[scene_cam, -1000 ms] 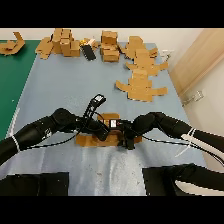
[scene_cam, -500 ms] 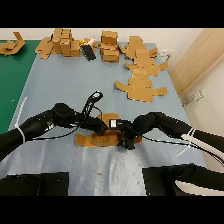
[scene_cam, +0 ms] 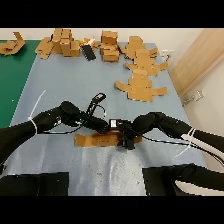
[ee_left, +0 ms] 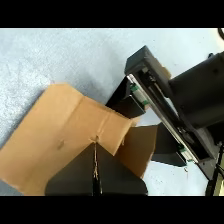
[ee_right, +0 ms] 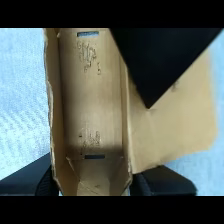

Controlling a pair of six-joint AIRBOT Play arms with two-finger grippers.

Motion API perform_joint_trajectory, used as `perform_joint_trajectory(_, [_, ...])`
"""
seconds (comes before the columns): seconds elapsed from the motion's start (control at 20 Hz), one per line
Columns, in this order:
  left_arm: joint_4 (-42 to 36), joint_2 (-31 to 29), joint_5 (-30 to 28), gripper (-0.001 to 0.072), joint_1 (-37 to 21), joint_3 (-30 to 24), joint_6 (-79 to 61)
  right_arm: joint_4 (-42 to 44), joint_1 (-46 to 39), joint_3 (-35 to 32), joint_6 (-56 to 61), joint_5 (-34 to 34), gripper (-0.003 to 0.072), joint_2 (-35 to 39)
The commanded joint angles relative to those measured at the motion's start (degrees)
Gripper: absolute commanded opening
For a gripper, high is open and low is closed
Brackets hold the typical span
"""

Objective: Fold the box.

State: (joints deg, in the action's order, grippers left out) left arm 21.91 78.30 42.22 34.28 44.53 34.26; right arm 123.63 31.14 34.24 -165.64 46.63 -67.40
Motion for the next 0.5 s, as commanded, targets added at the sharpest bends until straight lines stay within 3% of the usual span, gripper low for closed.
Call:
perform_joint_trajectory(0.0, [-0.07,2.03,0.85,0.0012,0.02,0.11,-0.22,-0.02,0.00,-0.02,0.00,0.00,0.0411,-0.04])
perform_joint_trajectory(0.25, [0.44,1.95,0.28,0.0012,-1.14,0.85,-0.46,-0.07,0.00,-0.02,0.00,-0.02,0.0412,-0.04])
perform_joint_trajectory(0.45, [2.27,-1.25,4.83,0.0010,-8.55,0.09,-3.74,-1.33,-0.02,-0.02,-0.02,0.00,0.0412,-0.04])
